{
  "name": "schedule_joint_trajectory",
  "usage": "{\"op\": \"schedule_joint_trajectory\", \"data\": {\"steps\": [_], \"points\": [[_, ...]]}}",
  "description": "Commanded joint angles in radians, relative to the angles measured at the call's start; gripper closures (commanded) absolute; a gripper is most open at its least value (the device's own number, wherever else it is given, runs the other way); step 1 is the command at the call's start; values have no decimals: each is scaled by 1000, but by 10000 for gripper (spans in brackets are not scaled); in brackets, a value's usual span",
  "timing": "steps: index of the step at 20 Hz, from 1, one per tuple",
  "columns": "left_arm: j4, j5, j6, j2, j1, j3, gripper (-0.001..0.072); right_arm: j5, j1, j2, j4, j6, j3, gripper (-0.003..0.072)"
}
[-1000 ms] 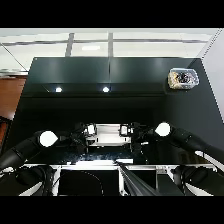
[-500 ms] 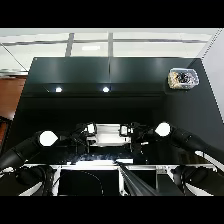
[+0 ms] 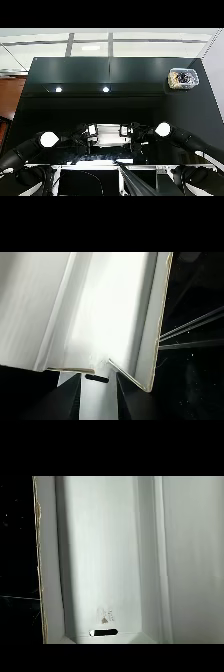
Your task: Fold the box and place the chain.
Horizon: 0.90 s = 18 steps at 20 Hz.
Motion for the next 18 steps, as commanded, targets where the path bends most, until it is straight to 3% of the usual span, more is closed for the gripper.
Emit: {"op": "schedule_joint_trajectory", "data": {"steps": [1,10,13,18], "points": [[-11,48,0,-1,-33,0,440,-1,0,-1,2,2,-1,217],[-41,101,0,-71,-48,15,442,-1,0,-1,2,2,-1,217],[-40,111,1,-80,-48,25,492,-1,0,-1,2,2,-1,218],[-40,103,0,-80,-48,25,465,-1,0,-1,2,2,-1,218]]}}
